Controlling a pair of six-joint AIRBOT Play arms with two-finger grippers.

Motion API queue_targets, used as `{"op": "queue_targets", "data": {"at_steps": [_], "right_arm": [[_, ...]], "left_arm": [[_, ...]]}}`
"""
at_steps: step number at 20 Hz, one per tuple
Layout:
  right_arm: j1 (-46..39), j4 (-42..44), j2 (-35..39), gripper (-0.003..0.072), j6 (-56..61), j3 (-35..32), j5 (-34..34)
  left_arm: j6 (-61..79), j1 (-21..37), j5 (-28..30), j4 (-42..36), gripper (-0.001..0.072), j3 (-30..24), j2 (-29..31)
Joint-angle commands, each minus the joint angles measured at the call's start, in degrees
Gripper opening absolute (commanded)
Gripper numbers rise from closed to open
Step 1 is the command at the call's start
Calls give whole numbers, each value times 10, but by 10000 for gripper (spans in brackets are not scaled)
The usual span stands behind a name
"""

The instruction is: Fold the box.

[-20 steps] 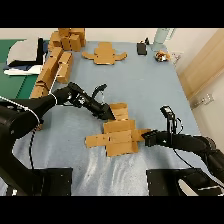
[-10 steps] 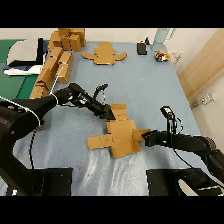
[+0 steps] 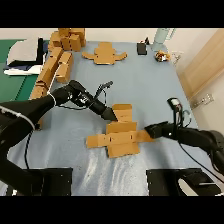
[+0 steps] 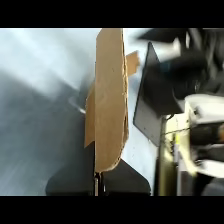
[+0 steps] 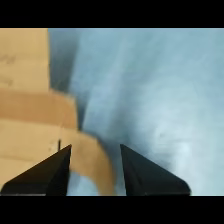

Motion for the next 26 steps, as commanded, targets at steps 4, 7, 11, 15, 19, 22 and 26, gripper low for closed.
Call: {"op": "queue_targets", "data": {"at_steps": [4,7,11,15,19,22,26], "right_arm": [[-33,-74,0,468,67,88,0],[-33,-74,-9,326,122,88,-3],[-33,-45,-42,189,138,88,5],[-30,20,-89,189,136,88,0],[-24,19,-116,19,136,88,-91],[-24,6,-117,6,136,87,-162],[-24,9,-117,6,135,87,-200]], "left_arm": [[198,-55,147,-47,8,-108,122],[320,-57,167,-126,8,-187,157],[377,-68,207,-105,11,-231,157],[384,-97,221,-80,12,-231,157],[390,-101,231,-80,12,-231,141],[390,-101,231,-84,13,-231,128],[390,-100,217,-84,13,-231,128]]}}
